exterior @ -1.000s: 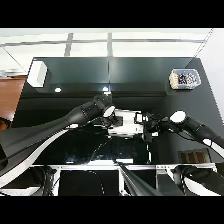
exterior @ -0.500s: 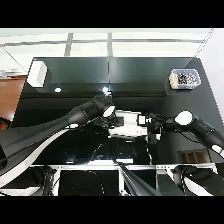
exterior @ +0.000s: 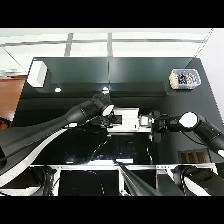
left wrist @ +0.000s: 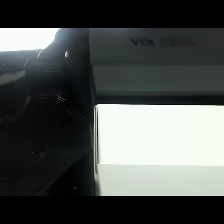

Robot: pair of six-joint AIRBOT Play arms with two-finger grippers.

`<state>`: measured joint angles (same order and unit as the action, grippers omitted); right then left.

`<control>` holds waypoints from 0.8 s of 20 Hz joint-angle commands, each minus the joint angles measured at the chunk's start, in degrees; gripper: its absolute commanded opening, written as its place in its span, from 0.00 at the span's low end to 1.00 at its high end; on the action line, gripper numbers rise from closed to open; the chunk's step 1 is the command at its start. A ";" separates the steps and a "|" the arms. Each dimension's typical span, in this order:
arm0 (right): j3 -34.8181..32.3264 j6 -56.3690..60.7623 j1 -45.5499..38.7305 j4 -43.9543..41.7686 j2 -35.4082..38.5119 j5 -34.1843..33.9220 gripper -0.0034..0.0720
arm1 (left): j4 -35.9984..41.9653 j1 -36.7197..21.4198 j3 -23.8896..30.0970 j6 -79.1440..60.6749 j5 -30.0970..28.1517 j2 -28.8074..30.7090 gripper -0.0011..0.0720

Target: Fold the box and place the chain.

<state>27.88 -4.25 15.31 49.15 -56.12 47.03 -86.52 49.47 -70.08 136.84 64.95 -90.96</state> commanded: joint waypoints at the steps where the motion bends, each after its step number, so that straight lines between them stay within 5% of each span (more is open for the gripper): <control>1: 0.07 -1.86 -0.07 -0.20 0.11 -3.76 0.89 | 0.20 0.00 0.02 -0.66 0.20 0.04 0.05; 8: 0.07 -7.48 -0.04 -9.35 -0.85 -3.48 0.89 | 0.20 0.00 0.02 -1.60 1.11 0.04 0.05; 11: 0.07 -8.37 0.11 -10.10 -2.36 -0.72 0.65 | 0.17 0.00 0.02 -1.60 1.14 0.04 0.05; 13: 0.07 -8.24 0.09 -9.66 -2.71 1.40 0.25 | 0.17 0.00 0.02 -1.60 1.14 0.04 0.05; 16: 0.07 -8.17 0.11 -9.73 -2.73 2.05 0.22 | 0.20 0.00 0.02 -1.60 1.14 0.04 0.05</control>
<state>27.88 -12.03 15.38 39.99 -58.57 47.53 -86.30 49.47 -70.08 135.17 66.17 -90.96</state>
